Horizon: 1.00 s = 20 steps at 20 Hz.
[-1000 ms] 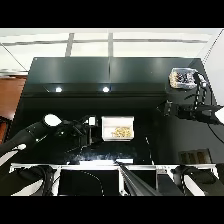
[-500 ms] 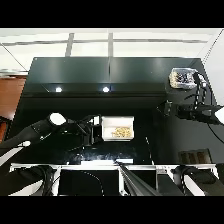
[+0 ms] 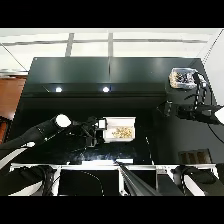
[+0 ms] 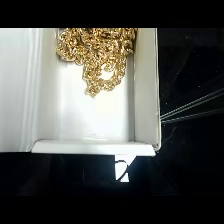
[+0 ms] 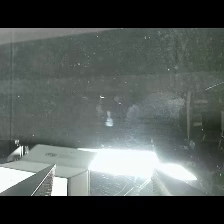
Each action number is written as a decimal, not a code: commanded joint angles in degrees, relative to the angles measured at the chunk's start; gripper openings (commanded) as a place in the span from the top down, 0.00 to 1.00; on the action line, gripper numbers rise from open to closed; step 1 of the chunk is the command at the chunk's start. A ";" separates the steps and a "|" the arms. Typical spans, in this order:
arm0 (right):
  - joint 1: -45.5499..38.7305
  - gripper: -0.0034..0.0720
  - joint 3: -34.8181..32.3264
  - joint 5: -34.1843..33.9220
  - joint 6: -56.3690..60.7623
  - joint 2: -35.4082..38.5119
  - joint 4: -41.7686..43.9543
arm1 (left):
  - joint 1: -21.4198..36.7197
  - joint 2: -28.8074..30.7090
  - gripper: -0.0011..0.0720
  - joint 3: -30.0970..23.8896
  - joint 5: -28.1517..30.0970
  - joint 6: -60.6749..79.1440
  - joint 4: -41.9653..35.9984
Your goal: Fold the box and place the chain.
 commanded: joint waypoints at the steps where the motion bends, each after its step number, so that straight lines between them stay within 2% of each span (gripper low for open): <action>1: 0.02 0.02 0.02 0.04 0.00 -0.04 -0.22 | -0.63 -0.04 0.02 0.04 1.44 -0.52 0.26; 8: 0.02 0.02 0.02 0.50 0.00 -0.04 -0.37 | -0.63 -0.04 0.02 0.17 2.43 -1.33 -0.15; 12: 0.02 0.02 -0.20 0.50 0.02 -0.07 -0.42 | -0.63 -0.04 0.02 0.39 2.23 2.86 -5.29; 17: 0.02 0.02 -0.26 0.48 0.02 -0.17 -0.42 | -0.66 -0.09 0.03 0.39 2.01 3.23 -5.38; 18: 0.02 0.02 -0.26 0.46 0.00 -0.17 -0.42 | -0.66 -0.09 0.06 0.39 2.01 3.23 -5.38; 20: 0.04 0.02 -0.26 0.50 -1.25 -0.28 -1.11 | -0.66 -0.09 0.25 0.39 2.03 3.21 -5.40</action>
